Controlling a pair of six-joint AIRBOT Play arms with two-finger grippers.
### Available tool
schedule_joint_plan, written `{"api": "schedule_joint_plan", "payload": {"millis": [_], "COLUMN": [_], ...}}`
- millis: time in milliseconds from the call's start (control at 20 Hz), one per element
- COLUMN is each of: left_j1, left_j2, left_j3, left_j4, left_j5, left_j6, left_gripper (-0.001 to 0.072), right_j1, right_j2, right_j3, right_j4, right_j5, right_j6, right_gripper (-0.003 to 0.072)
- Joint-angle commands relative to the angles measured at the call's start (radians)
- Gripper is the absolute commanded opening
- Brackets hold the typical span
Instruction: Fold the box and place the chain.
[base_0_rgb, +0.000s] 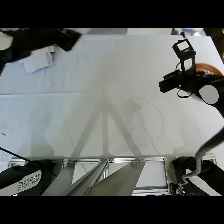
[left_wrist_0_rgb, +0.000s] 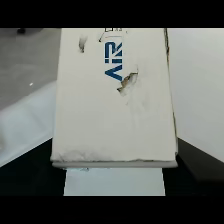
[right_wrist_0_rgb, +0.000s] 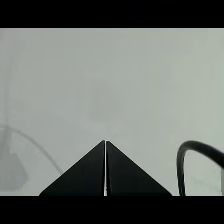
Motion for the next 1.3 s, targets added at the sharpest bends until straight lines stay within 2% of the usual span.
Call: {"api": "schedule_joint_plan", "payload": {"millis": [0,50,200,400,600,750,950,1100,1150,1250], "left_j1": [0.13,0.165,0.262,0.315,0.286,0.238,0.177,0.161,0.162,0.161], "left_j2": [0.018,0.013,-0.031,-0.156,-0.317,-0.429,-0.523,-0.557,-0.558,-0.558], "left_j3": [0.0,0.0,-0.003,-0.005,-0.005,-0.005,-0.005,-0.005,-0.005,-0.005], "left_j4": [0.299,0.341,0.343,0.344,0.34,0.34,0.34,0.34,0.341,0.34], "left_j5": [0.019,0.018,0.003,-0.039,-0.021,0.03,0.079,0.108,0.116,0.1], "left_j6": [-0.311,-0.358,-0.399,-0.431,-0.432,-0.442,-0.502,-0.565,-0.597,-0.595], "left_gripper": [0.0008,0.0008,0.0007,0.0007,0.0007,0.0007,0.0008,0.0009,0.0026,0.031], "right_j1": [0.0,0.0,0.0,0.0,0.0,0.0,0.0,0.0,0.0,0.0], "right_j2": [0.001,0.001,0.001,0.001,0.001,0.001,0.001,0.001,0.001,0.001], "right_j3": [0.001,0.001,0.001,0.001,0.001,0.001,0.001,0.001,0.001,0.001], "right_j4": [0.0,0.0,0.0,0.0,0.0,0.0,0.0,0.0,0.0,0.0], "right_j5": [0.0,0.0,0.0,-0.001,-0.001,-0.001,-0.001,-0.001,-0.001,-0.001], "right_j6": [0.0,0.0,0.0,0.0,0.0,0.0,0.0,0.0,0.0,0.0], "right_gripper": [0.0011,0.0011,0.0011,0.0011,0.0011,0.0011,0.0011,0.0011,0.0011,0.0011]}}
